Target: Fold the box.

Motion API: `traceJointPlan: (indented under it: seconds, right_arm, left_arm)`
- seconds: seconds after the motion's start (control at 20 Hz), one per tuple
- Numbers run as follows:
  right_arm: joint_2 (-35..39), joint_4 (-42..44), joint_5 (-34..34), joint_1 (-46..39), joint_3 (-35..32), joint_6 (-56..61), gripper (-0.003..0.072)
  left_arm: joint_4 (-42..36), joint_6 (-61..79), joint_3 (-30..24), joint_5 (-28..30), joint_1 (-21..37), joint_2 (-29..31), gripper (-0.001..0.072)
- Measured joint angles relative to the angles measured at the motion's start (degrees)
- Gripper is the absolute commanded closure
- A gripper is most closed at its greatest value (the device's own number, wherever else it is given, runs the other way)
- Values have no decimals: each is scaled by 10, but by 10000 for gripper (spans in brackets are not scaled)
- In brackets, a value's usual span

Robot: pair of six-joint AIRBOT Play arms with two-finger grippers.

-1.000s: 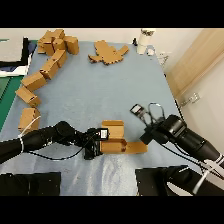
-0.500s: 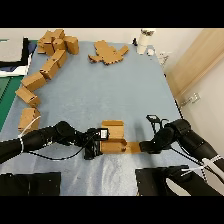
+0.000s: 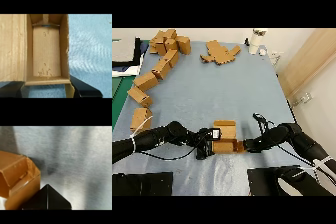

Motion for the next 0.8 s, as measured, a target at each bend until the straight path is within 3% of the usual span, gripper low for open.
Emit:
traceJointPlan:
  seconds: [0.5, 0.55, 0.6, 0.65, 0.8]
  right_arm:
    - [0, 32, -7, 0, 54, -24, 680]
    - [0, 33, -8, 0, 56, -24, 565]
    - [0, 33, -11, 0, 58, -25, 378]
    - [0, 34, -12, 0, 59, -25, 315]
    - [0, 37, -15, 0, 61, -25, 315]
  left_arm:
    - [0, 0, 0, 0, 0, 0, 233]
    - [0, 0, 0, 0, 0, 0, 233]
    - [0, 0, 0, 0, 0, 0, 232]
    - [0, 0, 0, 0, 0, 0, 232]
    - [0, 0, 0, 0, 0, 0, 233]
